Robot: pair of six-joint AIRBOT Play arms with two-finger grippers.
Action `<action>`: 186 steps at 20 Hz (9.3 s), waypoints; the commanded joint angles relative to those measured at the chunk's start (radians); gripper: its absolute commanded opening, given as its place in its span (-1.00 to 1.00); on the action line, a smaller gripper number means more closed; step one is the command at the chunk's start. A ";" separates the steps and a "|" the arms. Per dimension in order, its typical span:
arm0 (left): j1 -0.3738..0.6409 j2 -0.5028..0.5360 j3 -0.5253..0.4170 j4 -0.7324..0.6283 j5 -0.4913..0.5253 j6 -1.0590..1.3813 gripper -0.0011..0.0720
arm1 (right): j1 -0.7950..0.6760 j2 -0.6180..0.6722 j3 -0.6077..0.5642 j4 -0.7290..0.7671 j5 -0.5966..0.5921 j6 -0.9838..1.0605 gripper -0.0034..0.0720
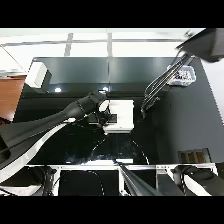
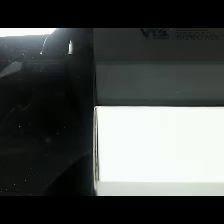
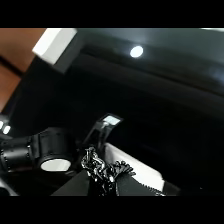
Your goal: Fold the box and place the chain.
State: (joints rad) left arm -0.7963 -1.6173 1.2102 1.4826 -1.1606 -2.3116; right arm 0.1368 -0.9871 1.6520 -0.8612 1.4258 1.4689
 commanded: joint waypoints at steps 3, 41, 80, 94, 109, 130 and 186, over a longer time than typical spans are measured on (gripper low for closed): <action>0.001 -0.001 0.000 0.000 0.000 0.000 -0.89 | 0.112 -0.002 -0.071 0.014 -0.107 0.004 -0.86; 0.001 -0.001 0.000 0.000 0.000 0.000 -0.89 | 0.126 -0.003 -0.146 0.304 -0.239 -0.113 -0.86; 0.001 -0.001 0.000 0.000 0.001 0.000 -0.89 | 0.140 -0.045 -1.139 -0.066 -0.788 -1.221 0.92; 0.001 -0.001 0.000 -0.001 0.000 0.000 -0.89 | 0.171 -0.257 -1.114 0.323 -0.807 -1.875 0.79; 0.001 -0.001 0.000 -0.003 0.000 0.000 -0.89 | 0.083 0.022 -1.114 0.103 -0.766 -1.229 -0.88; 0.001 -0.008 0.000 -0.001 0.004 0.000 -0.89 | 0.077 0.231 -1.113 0.283 -0.648 -0.609 0.09; 0.290 0.192 -0.453 -0.933 0.393 2.517 0.98 | 0.027 0.230 -1.114 0.258 -0.646 -0.609 0.09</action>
State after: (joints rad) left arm -0.5041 -1.4162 0.7536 0.5575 -0.7822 0.1902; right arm 0.1642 -0.7563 0.5377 -0.6033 0.7925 0.8597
